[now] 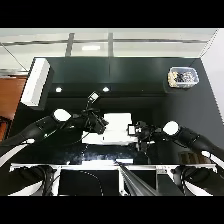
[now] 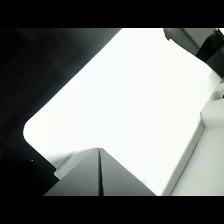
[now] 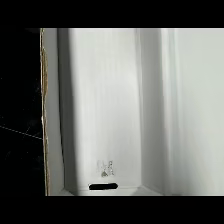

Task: Fold the box and place the chain.

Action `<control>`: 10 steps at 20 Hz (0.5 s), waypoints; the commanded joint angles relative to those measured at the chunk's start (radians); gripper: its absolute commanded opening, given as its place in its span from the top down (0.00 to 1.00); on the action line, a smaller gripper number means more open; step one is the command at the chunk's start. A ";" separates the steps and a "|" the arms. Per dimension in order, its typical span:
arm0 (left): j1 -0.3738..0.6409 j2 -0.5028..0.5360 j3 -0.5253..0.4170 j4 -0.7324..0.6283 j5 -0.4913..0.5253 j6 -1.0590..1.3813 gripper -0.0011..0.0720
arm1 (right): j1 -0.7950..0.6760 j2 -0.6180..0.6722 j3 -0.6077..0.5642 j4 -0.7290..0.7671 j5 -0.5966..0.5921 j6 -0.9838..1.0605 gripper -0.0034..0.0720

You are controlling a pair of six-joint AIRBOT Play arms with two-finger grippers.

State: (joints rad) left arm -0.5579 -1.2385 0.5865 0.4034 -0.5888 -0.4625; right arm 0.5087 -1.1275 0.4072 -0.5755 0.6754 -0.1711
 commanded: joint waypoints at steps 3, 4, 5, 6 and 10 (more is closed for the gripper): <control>0.031 0.097 0.018 0.167 -0.034 -0.089 0.95 | 0.000 0.000 0.000 -0.001 0.000 -0.002 0.45; 0.056 0.146 0.018 0.241 -0.061 -0.119 0.95 | 0.000 0.000 0.000 -0.001 0.000 -0.002 0.45; 0.091 0.202 0.018 0.322 -0.107 -0.156 0.95 | 0.000 0.000 0.000 -0.001 0.000 -0.001 0.45; 0.129 0.251 0.018 0.385 -0.164 -0.180 0.95 | 0.000 0.000 0.000 -0.001 0.000 -0.001 0.45; 0.249 0.365 -0.003 0.529 -0.405 0.037 0.79 | 0.000 0.000 -0.001 -0.001 0.000 -0.002 0.45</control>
